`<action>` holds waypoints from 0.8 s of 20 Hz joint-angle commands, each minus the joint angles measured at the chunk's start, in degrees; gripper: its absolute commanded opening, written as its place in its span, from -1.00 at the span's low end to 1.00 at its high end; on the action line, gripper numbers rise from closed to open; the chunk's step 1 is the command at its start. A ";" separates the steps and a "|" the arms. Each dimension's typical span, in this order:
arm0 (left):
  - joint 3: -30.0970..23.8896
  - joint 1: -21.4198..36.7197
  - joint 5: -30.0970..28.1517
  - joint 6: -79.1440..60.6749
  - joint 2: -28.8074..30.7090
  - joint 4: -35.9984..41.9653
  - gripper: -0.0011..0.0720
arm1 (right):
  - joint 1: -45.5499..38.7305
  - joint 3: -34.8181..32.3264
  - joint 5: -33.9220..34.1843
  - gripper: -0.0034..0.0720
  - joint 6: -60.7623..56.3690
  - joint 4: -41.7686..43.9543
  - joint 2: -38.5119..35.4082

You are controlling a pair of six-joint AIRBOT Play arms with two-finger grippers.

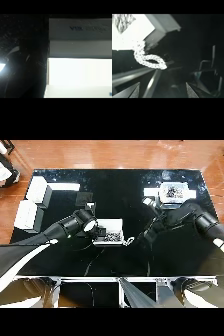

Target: Fold the box and place the chain.

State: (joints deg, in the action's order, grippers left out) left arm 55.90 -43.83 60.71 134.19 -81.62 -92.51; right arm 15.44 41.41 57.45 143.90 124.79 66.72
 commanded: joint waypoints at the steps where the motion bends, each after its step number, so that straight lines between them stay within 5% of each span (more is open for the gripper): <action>1: 0.00 0.00 0.20 -0.02 -0.02 0.02 -0.92 | 6.64 -5.99 -11.37 1.00 14.25 2.75 -0.02; 5: 0.00 0.00 1.57 -0.04 -0.02 -0.02 -0.92 | 13.99 -6.84 -20.52 0.98 16.61 3.17 -0.02; 13: 0.00 0.02 1.49 -0.04 -0.02 -0.02 -0.92 | 19.15 -6.84 -21.46 0.98 18.16 4.42 2.40; 15: 0.00 0.02 1.49 -0.04 -0.02 -0.02 -0.92 | 19.15 -6.84 -21.46 0.53 18.38 4.66 3.04; 16: 0.00 0.02 1.49 -0.04 -0.02 -0.02 -0.92 | 19.15 -6.84 -21.49 0.54 18.38 4.63 3.39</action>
State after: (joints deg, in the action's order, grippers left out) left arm 55.90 -43.83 62.15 134.13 -81.65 -92.47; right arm 34.02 34.59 36.42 161.86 128.92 69.32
